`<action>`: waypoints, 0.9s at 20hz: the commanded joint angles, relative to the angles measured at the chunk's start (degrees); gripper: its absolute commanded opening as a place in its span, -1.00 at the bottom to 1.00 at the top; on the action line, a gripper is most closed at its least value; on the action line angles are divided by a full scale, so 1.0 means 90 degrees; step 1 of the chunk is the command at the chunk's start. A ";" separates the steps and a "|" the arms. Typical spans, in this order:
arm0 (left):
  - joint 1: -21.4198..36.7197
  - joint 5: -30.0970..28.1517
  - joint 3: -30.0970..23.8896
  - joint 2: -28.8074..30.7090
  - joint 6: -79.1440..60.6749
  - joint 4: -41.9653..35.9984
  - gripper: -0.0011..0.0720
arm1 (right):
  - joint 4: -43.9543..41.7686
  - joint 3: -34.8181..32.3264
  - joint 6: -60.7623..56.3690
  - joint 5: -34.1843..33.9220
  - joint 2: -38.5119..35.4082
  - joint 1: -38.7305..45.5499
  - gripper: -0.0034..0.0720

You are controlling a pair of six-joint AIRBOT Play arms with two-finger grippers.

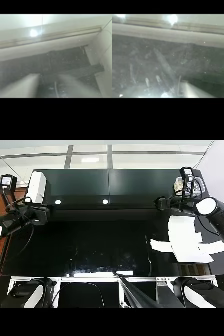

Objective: Fold the box and place the chain.

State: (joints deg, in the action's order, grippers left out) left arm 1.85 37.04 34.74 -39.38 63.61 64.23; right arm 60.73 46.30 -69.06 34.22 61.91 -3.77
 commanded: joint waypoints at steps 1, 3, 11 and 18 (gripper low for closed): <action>0.0005 0.0185 0.0010 -0.0369 0.0036 -0.0189 0.97 | 0.1326 0.0311 -0.0537 0.0852 0.0005 0.0311 0.96; 0.0010 0.0476 0.0007 -0.0401 0.0039 -0.0117 0.97 | 0.3526 0.0707 -0.1848 0.1348 0.0005 0.1365 0.96; 0.0005 0.0678 0.0007 -0.0408 0.0083 -0.0027 0.97 | 0.0933 0.1785 0.0403 0.2936 0.1326 0.7242 0.96; 0.0002 0.0678 0.0007 -0.0410 0.0148 -0.0070 0.97 | 0.0882 0.2047 0.2448 0.5015 0.2708 0.7363 0.96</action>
